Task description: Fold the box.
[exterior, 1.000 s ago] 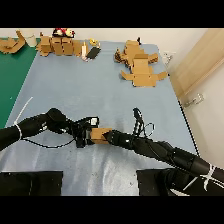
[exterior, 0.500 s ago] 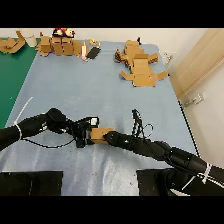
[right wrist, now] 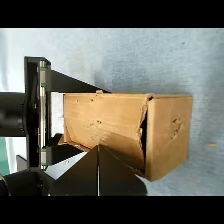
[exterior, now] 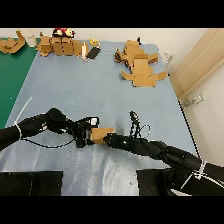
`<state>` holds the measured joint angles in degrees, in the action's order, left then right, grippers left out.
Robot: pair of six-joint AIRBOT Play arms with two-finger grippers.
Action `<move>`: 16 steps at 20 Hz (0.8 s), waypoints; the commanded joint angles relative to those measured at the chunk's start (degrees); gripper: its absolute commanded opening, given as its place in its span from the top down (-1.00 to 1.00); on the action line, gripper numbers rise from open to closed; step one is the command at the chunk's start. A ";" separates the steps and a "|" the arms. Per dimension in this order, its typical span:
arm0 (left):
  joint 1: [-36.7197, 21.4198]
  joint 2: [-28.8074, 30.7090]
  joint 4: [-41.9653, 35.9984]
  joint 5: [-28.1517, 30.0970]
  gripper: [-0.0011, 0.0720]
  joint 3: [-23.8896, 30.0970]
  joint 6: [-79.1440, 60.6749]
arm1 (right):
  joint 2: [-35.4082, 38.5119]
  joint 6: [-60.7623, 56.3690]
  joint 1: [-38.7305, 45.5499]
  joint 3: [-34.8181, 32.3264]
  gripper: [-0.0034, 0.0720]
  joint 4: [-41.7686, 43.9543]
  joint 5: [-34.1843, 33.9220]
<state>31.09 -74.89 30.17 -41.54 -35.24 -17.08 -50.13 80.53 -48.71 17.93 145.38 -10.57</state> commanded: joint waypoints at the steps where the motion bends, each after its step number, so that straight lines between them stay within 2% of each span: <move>1: 0.00 0.07 0.00 0.00 -0.12 -0.04 0.02 | -0.57 -0.02 -0.02 -0.02 0.91 -0.11 -0.33; 5: 0.00 0.07 0.00 0.00 -0.12 -0.04 0.02 | 2.03 0.92 -0.35 0.74 0.91 -1.73 -1.31; 9: 0.00 0.07 0.00 0.02 -0.12 -0.04 0.02 | 11.50 -0.02 2.51 1.40 0.91 -8.15 -3.87; 13: 0.00 0.07 0.02 0.00 -0.12 -0.04 0.02 | 13.27 -7.52 13.18 1.70 0.91 -20.04 -14.43; 16: 0.00 0.07 0.00 0.02 -0.12 -0.04 0.02 | 10.67 -8.94 20.79 6.58 0.91 -28.83 -29.33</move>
<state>31.07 -74.87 30.17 -41.54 -35.24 -17.06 -38.59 74.72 -34.33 21.47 126.04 -26.81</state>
